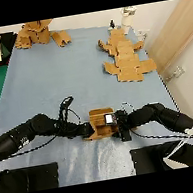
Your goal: Fold the box.
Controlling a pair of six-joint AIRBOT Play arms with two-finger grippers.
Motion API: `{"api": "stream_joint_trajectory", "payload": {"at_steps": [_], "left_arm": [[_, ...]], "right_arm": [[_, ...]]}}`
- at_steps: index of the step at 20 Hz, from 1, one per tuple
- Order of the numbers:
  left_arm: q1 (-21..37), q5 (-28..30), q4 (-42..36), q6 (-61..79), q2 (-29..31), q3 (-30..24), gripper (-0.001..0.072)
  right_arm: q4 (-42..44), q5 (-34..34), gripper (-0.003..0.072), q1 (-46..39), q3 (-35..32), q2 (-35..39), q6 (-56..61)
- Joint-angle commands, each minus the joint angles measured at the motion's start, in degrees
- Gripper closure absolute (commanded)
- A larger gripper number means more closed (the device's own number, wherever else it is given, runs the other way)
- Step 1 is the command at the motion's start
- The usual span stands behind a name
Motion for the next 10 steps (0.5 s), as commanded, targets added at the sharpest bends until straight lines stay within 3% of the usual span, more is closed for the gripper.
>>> {"api": "stream_joint_trajectory", "payload": {"at_steps": [1,4,10], "left_arm": [[-4.8,2.1,18.1,-21.4,-0.1,2.7,0.0004],[-8.4,1.9,25.1,-30.8,-2.1,6.2,0.0033],[-13.4,-2.0,28.7,-37.7,-10.2,13.4,0.0034]], "right_arm": [[0.0,0.0,0.0246,0.1,0.0,0.0,0.0],[0.0,0.0,0.0246,0.1,0.0,0.0,0.0],[0.0,0.0,0.0246,0.1,0.0,0.0,0.0]]}}
